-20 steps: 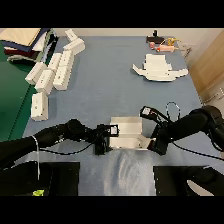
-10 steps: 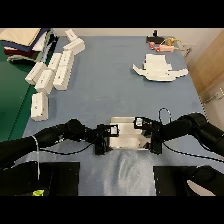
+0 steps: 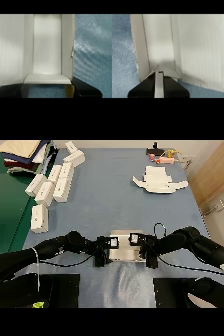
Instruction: Fold the box.
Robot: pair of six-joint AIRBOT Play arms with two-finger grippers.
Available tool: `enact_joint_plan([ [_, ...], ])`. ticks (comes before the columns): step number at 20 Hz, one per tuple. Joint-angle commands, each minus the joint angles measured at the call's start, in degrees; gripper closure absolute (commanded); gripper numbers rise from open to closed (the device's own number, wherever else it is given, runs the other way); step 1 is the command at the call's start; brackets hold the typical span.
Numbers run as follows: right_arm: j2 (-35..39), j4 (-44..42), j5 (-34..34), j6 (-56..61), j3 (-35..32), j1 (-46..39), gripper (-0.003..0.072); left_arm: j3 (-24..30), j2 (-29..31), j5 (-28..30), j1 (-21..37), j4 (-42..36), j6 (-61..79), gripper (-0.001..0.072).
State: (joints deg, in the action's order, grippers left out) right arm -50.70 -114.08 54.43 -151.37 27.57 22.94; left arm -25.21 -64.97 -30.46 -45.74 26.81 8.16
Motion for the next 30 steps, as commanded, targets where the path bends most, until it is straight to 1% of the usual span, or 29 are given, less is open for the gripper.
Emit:
enact_joint_plan([
  [1,-0.55,1.07,-4.98,-0.2,-0.02,2.19,0.0548,0.02,0.02,0.02,0.02,-0.02,-0.07,0.0188],
  [2,-0.55,1.14,-6.1,-0.2,-0.02,2.19,0.0547,0.02,0.02,0.02,0.02,-0.02,-0.07,0.0188],
  [3,-0.55,1.14,-6.56,-0.2,-0.02,2.19,0.052,0.02,0.02,0.04,0.02,-0.02,-0.07,0.0188],
  [4,-0.59,1.14,-6.56,-0.2,-0.02,2.19,0.0411,0.02,0.02,0.04,0.02,-0.02,-0.07,0.0188],
  [5,-0.7,1.09,-6.51,-0.2,-0.02,2.19,0.0224,0.02,0.02,0.04,0.02,-0.02,-0.07,0.0189],
  [6,-0.76,1.09,-6.29,-0.17,-0.02,2.19,0.0138,0.02,0.02,0.02,0.02,-0.02,-0.07,0.0188],
  [8,-0.76,1.11,-5.88,-0.04,-0.02,2.19,0.0099,0.02,0.02,0.04,0.02,-0.02,-0.07,0.0189],
  [10,-0.74,1.2,-5.53,1.18,-0.02,2.19,0.0103,0.02,0.02,0.04,0.02,-0.02,-0.07,0.0189],
  [11,-0.68,1.25,-4.96,2.54,0.0,2.19,0.011,0.02,0.02,0.04,0.02,-0.02,-0.07,0.0188],
  [12,-0.63,2.1,-3.78,4.76,0.11,2.19,0.0223,0.02,0.02,0.02,0.02,-0.02,-0.07,0.0188],
  [13,-0.66,4.15,-1.27,8.41,0.61,2.19,0.0447,0.02,0.02,0.04,0.02,-0.02,-0.07,0.0189],
  [15,-0.66,10.29,3.26,19.54,1.95,2.19,0.0623,0.02,0.02,0.04,0.02,-0.02,-0.07,0.0188],
  [16,-0.63,13.66,5.33,24.83,2.78,2.19,0.0684,0.02,0.02,0.04,0.02,-0.02,-0.07,0.0188],
  [19,-0.59,22.38,13.18,38.32,6.78,2.19,0.0685,0.02,0.02,0.02,0.02,-0.02,-0.07,0.0189],
  [21,0.48,29.53,16.81,50.49,9.25,2.14,0.0685,0.02,0.02,0.04,0.02,-0.02,-0.07,0.0189],
  [23,3.04,38.01,17.88,65.48,9.79,2.01,0.0684,0.02,0.02,0.02,0.02,-0.02,-0.07,0.0189],
  [25,5.18,43.3,18.71,81.05,9.18,1.49,0.0685,0.02,0.02,0.04,0.02,-0.02,-0.07,0.0188],
  [26,5.46,43.8,19.93,88.89,8.59,0.42,0.0684,0.02,0.02,0.02,0.02,-0.02,-0.07,0.0188],
  [27,5.29,42.53,20.87,92.78,7.78,-0.96,0.0685,0.02,0.02,0.04,0.02,-0.02,-0.07,0.0188],
  [28,4.87,39.54,20.85,93.35,6.56,-2.38,0.0685,0.02,0.02,0.04,0.02,-0.02,-0.07,0.0189],
  [30,2.91,32.89,18.49,93.22,3.19,-4.11,0.0685,0.02,0.02,0.04,0.02,-0.02,-0.07,0.0188],
])
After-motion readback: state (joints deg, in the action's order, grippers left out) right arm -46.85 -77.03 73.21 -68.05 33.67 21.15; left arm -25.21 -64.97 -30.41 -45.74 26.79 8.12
